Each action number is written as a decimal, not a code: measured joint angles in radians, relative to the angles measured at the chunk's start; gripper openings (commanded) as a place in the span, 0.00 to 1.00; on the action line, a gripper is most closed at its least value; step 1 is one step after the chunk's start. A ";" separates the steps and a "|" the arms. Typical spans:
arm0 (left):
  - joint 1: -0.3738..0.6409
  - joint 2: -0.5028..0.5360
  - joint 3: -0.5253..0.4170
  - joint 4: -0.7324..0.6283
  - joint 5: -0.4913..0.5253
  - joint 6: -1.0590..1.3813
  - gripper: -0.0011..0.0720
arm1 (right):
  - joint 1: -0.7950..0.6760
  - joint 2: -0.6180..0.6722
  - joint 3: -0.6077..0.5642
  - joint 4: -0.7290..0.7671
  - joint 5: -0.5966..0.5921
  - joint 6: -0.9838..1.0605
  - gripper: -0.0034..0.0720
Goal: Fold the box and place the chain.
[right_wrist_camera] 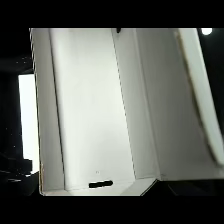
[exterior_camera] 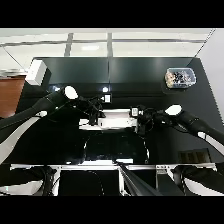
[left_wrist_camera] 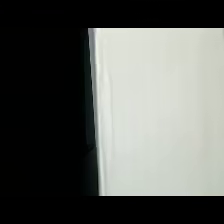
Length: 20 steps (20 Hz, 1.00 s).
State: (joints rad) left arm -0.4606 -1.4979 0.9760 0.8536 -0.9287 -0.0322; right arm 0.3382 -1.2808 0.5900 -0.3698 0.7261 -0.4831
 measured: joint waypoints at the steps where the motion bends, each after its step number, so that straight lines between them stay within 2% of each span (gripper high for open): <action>1: 0.000 0.000 0.000 0.000 0.000 0.000 0.06 | 0.001 -0.013 0.008 -0.002 0.005 -0.005 0.97; 10: 0.000 0.000 0.000 -0.001 0.001 -0.001 0.06 | 0.025 -0.084 0.073 -0.125 0.002 0.123 0.97; 20: 0.000 0.000 0.000 0.000 0.003 0.000 0.06 | 0.031 -0.098 0.089 -0.165 -0.007 0.182 0.97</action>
State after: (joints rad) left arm -0.4606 -1.4982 0.9760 0.8532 -0.9257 -0.0326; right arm 0.3695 -1.3788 0.6788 -0.5350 0.7193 -0.3016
